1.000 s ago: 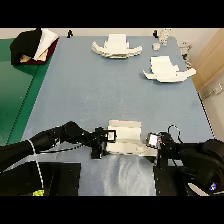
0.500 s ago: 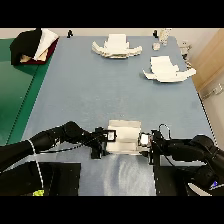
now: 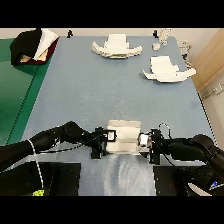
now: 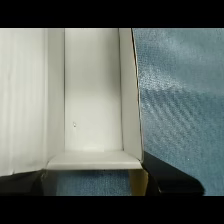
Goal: Fold the box.
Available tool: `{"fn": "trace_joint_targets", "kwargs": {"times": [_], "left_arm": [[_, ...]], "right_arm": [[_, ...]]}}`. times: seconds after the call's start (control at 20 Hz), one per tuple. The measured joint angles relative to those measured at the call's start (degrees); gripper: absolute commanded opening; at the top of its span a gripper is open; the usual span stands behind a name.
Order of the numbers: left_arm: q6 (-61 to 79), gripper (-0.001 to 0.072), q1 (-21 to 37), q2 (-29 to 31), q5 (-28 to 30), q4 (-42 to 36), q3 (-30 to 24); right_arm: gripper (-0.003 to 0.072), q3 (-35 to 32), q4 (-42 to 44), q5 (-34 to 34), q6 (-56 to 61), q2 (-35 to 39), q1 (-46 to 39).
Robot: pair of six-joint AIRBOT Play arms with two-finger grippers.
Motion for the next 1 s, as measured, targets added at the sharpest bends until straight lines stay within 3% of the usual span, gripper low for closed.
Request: {"fn": "trace_joint_targets", "kwargs": {"times": [0.4, 0.55, 0.6, 0.65, 0.75, 0.8, 1.0], "left_arm": [[0.2, 0.0395, 0.0, 0.0, 0.0, 0.1, 0.0], [0.1, 0.0396, 0.0, 0.0, 0.0, 0.1, 0.0], [0.1, 0.0395, 0.0, 0.0, 0.0, 0.1, 0.0], [0.1, 0.0395, 0.0, 0.0, 0.0, 0.1, 0.0], [0.1, 0.0395, 0.0, 0.0, 0.0, 0.0, 0.0], [0.1, 0.0395, 0.0, 0.0, 0.0, 0.0, 0.0], [0.1, 0.0395, 0.0, 0.0, 0.0, 0.0, 0.0]], "right_arm": [[0.0528, 0.0, -2.5, -4.4, 0.0, 2.3, 0.0], [0.0487, 0.0, -2.8, -3.8, 0.0, 1.7, 0.0], [0.0333, 0.0, -2.9, -3.1, -0.1, 1.2, 0.0], [0.0284, 0.0, -2.6, -2.2, -0.2, 0.5, 0.0], [0.0262, 0.0, -1.1, -0.3, -1.4, -0.9, 0.0], [0.0154, 0.0, -0.2, 0.5, -2.3, -1.6, 0.0], [0.0078, 0.0, 3.9, 2.5, -4.9, -3.3, 0.2]]}}
